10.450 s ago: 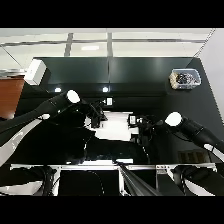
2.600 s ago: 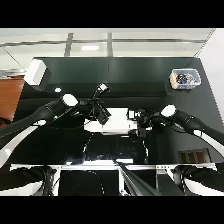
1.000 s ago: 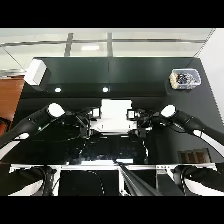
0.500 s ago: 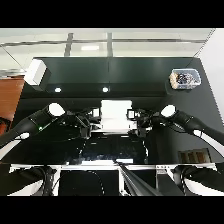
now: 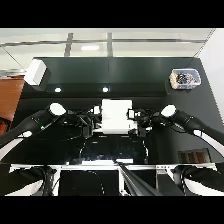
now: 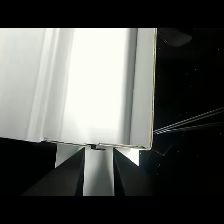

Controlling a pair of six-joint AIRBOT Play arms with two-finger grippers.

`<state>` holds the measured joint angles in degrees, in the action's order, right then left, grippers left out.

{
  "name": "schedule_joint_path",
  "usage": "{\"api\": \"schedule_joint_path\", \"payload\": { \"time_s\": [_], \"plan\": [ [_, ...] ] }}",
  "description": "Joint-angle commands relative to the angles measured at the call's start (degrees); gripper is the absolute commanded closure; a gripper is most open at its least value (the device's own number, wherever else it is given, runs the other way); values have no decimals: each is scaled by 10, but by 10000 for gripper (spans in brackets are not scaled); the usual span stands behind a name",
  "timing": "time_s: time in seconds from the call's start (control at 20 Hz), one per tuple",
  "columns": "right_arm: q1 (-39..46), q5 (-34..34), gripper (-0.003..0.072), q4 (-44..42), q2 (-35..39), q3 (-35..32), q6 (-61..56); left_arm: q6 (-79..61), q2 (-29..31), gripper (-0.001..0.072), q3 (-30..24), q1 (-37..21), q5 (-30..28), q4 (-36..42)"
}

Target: Fold the box and place the chain.

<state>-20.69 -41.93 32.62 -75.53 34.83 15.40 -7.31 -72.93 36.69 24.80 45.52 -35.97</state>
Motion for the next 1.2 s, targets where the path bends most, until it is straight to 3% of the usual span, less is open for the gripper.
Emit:
{"api": "schedule_joint_path", "payload": {
  "time_s": [0.0,0.45,0.7,0.8,0.9,0.95,1.0,1.05,1.1,1.15],
  "plan": [
    [0,-1,278,0,0,0,0,0,-2,490,1,0,-4,16],
    [0,-1,277,0,0,0,0,-3,-39,491,2,5,-5,109],
    [0,-1,278,0,0,0,0,-29,-49,492,2,21,-5,107],
    [0,-1,277,0,0,0,0,-30,-49,645,2,21,-5,104],
    [0,-1,278,0,0,0,0,-30,-49,661,2,21,-5,90],
    [0,-1,277,0,0,0,0,-29,-49,614,2,21,-5,86],
    [0,-1,277,0,0,0,0,-29,-49,400,2,21,-5,85],
    [0,-1,278,0,0,0,0,-29,-49,342,2,21,-5,84],
    [0,-1,278,0,0,0,0,-30,-49,580,2,21,-5,76],
    [0,-1,277,0,0,0,0,-29,-49,651,3,21,-4,68]
  ]
}}
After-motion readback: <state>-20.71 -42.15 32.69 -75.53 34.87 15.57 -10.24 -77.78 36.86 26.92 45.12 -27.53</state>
